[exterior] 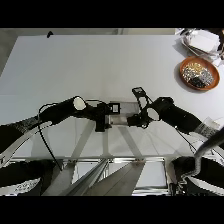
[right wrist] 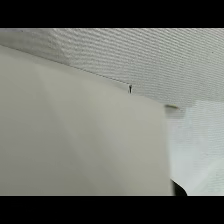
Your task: Fold the box and place the chain.
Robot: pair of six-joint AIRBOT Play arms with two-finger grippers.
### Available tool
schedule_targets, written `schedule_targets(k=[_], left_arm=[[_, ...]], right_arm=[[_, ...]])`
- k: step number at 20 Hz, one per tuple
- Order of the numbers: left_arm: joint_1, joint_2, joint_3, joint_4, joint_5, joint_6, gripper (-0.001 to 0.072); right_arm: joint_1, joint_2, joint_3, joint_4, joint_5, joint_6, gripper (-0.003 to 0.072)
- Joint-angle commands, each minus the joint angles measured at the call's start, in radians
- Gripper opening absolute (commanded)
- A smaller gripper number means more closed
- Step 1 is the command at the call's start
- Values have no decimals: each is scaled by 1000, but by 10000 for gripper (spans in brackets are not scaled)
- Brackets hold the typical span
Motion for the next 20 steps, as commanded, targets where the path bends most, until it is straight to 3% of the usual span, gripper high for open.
schedule_targets(k=[1, 6, 10, 16, 17, 20], left_arm=[[-1, -1, 1, -1, 2, 2, 212], [-1, -1, 1, -1, 2, 2, 212], [-1, -1, 1, -1, 2, 2, 212], [-1, -1, 1, -1, 2, 2, 212], [-1, -1, 1, -1, 2, 2, 212], [-1, -1, 1, -1, 2, 2, 212]], right_arm=[[1, -1, 1, -23, -24, 21, 116], [1, -16, 1, -66, -30, 77, 208], [1, -46, 3, -66, -29, 78, 210], [1, -47, 3, -70, -29, 78, 98], [1, -47, 3, -72, -29, 77, 24], [1, -47, 3, -72, -30, 77, 23]])
